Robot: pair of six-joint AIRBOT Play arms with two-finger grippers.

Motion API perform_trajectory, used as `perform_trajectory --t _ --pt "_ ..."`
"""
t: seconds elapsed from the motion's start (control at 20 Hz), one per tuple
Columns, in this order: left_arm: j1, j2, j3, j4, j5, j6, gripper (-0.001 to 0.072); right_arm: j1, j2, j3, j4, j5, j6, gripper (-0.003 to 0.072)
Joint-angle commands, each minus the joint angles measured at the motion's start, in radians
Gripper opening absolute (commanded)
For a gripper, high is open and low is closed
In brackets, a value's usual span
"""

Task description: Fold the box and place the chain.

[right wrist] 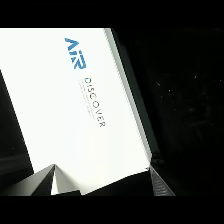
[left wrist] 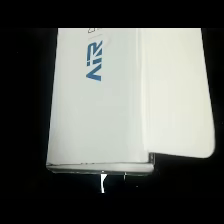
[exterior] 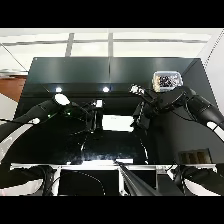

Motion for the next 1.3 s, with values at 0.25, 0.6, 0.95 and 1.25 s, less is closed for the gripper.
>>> perform_trajectory --t 0.25,0.6,0.95,1.25 --pt "0.001 0.0 0.0 0.0 0.0 -0.002 0.0273 0.003 0.001 0.001 0.002 0.009 0.0 0.0357" --pt "0.0 0.0 0.0 0.0 0.0 -0.002 0.0273 0.003 0.001 0.001 0.024 0.028 0.005 0.0349" --pt "0.0 0.0 0.0 0.0 0.0 -0.002 0.0274 0.004 0.001 0.002 0.029 0.047 0.047 0.0348" --pt "0.0 0.0 0.0 0.0 0.0 -0.002 0.0273 0.041 0.001 0.002 0.026 0.068 0.046 0.0234"
